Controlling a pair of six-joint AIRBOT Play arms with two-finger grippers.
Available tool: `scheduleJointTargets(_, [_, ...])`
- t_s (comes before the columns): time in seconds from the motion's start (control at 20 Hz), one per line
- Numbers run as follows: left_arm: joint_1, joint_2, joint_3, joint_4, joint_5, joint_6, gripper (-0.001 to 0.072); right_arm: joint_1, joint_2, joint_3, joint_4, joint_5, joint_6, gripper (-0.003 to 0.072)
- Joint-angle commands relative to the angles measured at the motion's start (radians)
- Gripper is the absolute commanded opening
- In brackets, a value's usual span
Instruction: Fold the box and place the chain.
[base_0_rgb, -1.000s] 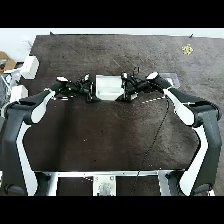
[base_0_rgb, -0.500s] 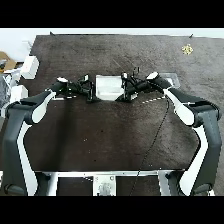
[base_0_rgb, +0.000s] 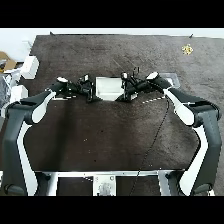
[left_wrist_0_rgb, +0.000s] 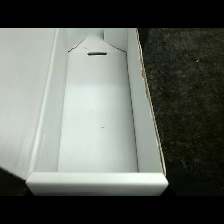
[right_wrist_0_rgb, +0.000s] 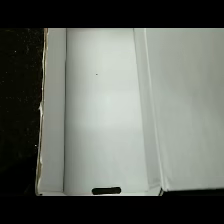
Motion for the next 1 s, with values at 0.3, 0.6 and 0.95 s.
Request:
scheduleJointTargets(0.3, [0.000,-0.001,0.000,0.011,0.007,-0.002,0.0112,0.001,0.000,0.000,0.000,0.000,0.001,0.0440])
scheduleJointTargets(0.6, [0.000,-0.001,0.000,0.005,0.007,-0.001,0.0112,0.001,0.000,0.000,0.000,0.000,0.001,0.0441])
scheduleJointTargets(0.95, [0.000,0.000,0.000,-0.008,0.007,-0.001,0.0112,0.000,0.000,0.000,0.000,0.000,0.001,0.0440])
